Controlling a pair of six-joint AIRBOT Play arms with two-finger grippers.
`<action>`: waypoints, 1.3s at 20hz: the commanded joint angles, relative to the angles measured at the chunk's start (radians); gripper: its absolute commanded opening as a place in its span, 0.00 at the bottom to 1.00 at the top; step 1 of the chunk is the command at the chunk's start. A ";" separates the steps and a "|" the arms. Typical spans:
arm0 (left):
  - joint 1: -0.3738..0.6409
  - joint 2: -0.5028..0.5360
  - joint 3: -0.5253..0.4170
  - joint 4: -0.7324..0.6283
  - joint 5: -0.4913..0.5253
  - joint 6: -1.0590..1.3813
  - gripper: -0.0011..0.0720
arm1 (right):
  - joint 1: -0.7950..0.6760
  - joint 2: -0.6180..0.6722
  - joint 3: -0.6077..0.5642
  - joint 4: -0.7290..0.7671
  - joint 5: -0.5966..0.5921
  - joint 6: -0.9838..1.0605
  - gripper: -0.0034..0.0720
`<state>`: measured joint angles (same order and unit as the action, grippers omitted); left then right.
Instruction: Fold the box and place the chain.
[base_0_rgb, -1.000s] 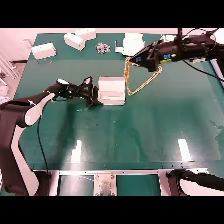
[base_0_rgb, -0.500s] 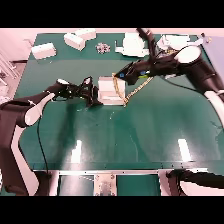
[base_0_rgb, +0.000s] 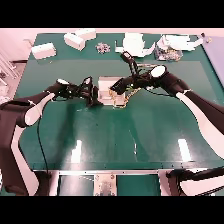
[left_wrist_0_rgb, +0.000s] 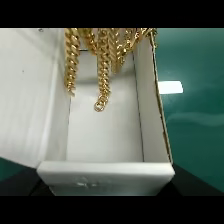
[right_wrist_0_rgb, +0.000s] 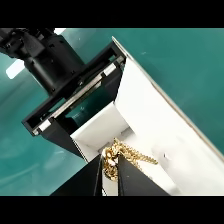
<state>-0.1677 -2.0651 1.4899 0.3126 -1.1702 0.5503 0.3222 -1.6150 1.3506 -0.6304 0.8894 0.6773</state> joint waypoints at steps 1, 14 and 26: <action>0.000 0.001 0.001 0.000 0.000 0.000 0.66 | -0.007 0.032 0.040 0.006 0.092 -0.004 0.04; 0.000 0.001 0.001 0.000 0.000 0.000 0.66 | -0.078 0.317 0.223 -0.034 0.085 -0.008 0.04; 0.000 0.001 0.001 -0.001 0.000 0.000 0.66 | 0.008 0.149 0.212 -0.032 0.084 -0.007 0.04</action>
